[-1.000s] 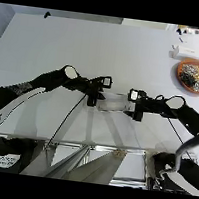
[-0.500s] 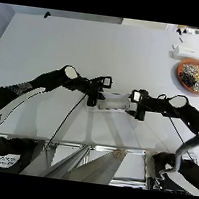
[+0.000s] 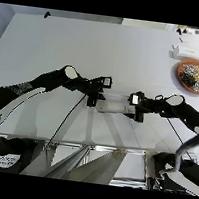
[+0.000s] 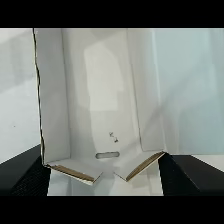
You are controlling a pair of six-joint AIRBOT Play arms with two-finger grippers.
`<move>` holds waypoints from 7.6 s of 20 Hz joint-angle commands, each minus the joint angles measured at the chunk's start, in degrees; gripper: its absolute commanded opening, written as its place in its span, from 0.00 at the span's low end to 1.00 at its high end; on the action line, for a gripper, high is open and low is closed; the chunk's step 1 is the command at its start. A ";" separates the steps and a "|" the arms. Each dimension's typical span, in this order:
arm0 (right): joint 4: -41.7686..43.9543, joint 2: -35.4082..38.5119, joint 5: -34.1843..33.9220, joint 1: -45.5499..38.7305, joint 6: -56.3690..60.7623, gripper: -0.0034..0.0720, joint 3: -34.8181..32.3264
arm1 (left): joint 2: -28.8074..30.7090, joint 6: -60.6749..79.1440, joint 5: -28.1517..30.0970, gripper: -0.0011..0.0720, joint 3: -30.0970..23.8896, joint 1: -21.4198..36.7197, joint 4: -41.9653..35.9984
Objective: Fold the box and place the chain.
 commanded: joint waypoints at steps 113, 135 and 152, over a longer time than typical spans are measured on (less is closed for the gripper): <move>3.69 -5.53 -1.25 0.70 -2.54 0.57 0.02 | 13.14 -29.31 -6.25 0.19 -1.75 -2.97 36.65; 3.69 -5.53 -1.25 0.70 -2.54 0.57 0.02 | 7.28 -13.94 -4.59 0.19 -1.81 -3.69 21.59; 3.69 -5.53 -1.25 0.70 -2.54 0.57 0.02 | 8.68 -13.92 -7.43 0.33 -1.84 -1.77 25.70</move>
